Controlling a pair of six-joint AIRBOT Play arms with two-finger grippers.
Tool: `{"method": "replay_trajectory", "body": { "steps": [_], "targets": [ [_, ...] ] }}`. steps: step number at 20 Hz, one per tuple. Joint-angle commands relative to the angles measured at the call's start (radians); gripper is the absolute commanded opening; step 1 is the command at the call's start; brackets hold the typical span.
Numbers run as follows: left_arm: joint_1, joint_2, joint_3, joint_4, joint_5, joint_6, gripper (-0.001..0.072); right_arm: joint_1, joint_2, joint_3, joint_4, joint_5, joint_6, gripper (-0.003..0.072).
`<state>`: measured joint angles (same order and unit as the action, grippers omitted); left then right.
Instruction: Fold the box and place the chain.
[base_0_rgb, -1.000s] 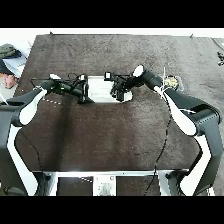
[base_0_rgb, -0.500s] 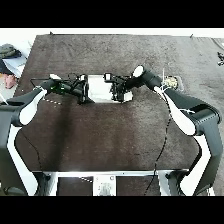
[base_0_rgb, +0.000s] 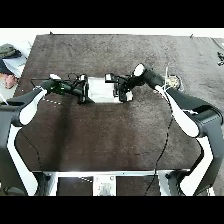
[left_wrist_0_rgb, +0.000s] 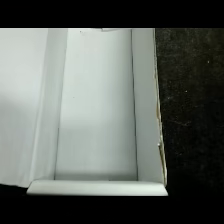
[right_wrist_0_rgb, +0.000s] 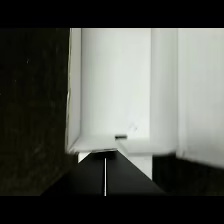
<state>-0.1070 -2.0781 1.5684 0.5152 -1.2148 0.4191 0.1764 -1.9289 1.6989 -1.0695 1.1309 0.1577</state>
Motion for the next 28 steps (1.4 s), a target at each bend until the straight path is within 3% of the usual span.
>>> {"method": "replay_trajectory", "body": {
  "steps": [1,7,11,14,20,26,28],
  "targets": [
    [0.000,-0.001,0.000,0.000,0.000,0.000,0.0467,-0.008,0.056,0.001,-0.146,0.072,0.204,-0.0009],
    [0.000,-0.001,0.000,0.000,0.000,0.000,0.0467,-0.112,0.191,0.000,-0.134,0.078,0.640,-0.0010],
    [0.000,-0.001,0.000,0.000,0.000,0.000,0.0467,-0.233,0.212,-0.003,-0.010,0.113,0.893,-0.0010],
    [0.000,-0.001,0.000,0.000,0.000,0.000,0.0467,-0.314,0.212,-0.091,0.131,0.103,0.916,-0.0010],
    [0.000,-0.001,0.000,0.000,0.000,0.000,0.0467,-0.362,0.212,-0.369,0.245,-0.062,0.882,-0.0010],
    [0.000,-0.001,0.000,0.000,0.000,0.000,0.0467,-0.298,0.212,-0.504,0.355,-0.277,0.846,-0.0010],
    [0.000,-0.001,0.000,0.000,0.000,0.000,0.0467,-0.272,0.193,-0.508,0.424,-0.290,0.802,-0.0010]
  ]
}}
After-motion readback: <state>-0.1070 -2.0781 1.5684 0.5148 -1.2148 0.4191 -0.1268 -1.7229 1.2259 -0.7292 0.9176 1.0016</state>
